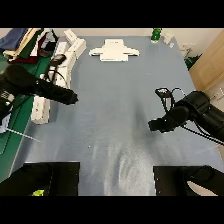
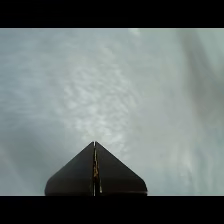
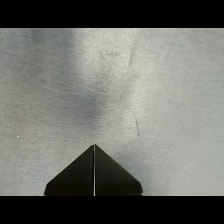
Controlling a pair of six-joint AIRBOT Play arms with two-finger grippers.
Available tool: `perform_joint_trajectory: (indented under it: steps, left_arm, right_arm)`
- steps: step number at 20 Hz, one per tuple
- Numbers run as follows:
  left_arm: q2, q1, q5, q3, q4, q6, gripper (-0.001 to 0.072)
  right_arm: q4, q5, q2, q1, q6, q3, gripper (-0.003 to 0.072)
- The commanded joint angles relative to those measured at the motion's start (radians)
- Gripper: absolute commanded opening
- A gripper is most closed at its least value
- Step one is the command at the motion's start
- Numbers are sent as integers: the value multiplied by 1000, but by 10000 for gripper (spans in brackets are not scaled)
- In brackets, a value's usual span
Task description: Fold the box.
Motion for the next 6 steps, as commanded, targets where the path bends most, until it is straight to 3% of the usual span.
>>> perform_joint_trajectory:
  steps: [1, 6]
  left_arm:
    - [-39, -165, 40, -39, -10, -75, 15]
    - [-80, -278, 64, -41, -21, -78, 15]
  right_arm:
    - [0, 0, 0, 0, 0, 1, 5]
    - [0, 0, 0, 0, 0, 1, 5]
